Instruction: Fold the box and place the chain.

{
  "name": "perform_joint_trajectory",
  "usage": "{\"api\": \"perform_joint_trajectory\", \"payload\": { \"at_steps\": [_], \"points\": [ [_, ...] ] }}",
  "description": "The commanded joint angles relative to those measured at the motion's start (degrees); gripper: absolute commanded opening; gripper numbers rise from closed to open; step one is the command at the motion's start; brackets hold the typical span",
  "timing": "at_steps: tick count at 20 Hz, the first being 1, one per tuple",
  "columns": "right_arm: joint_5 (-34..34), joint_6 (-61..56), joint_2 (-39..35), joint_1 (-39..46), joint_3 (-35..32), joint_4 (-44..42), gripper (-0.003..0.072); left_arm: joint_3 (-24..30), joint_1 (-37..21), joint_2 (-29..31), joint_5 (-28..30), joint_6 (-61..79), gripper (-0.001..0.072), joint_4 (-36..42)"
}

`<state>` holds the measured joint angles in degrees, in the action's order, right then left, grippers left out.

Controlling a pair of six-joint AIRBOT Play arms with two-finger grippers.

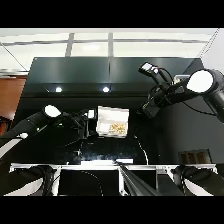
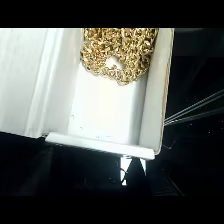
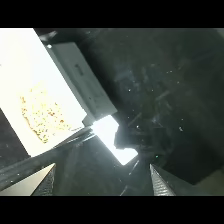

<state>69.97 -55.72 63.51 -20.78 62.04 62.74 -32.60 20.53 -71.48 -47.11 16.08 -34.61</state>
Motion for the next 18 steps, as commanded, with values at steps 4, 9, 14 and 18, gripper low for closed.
{"api": "perform_joint_trajectory", "payload": {
  "at_steps": [4,9,14,18],
  "points": [
    [0.2,-1.4,0.8,-0.1,-0.1,-2.0,0.0720,-3.1,-1.0,-2.8,-5.3,-1.3,0.0708,-1.9],
    [0.5,-1.3,0.8,-0.1,-0.1,-3.1,0.0720,-3.8,-0.8,-5.1,-6.1,4.7,0.0708,5.9],
    [0.2,-1.3,1.9,-0.1,-0.1,-3.2,0.0720,-3.8,0.7,-5.3,-6.1,4.7,0.0674,4.8],
    [-4.8,-1.3,4.6,0.0,-0.1,-8.0,0.0720,-3.8,0.7,-5.3,-5.8,4.3,0.0500,4.8]
  ]
}}
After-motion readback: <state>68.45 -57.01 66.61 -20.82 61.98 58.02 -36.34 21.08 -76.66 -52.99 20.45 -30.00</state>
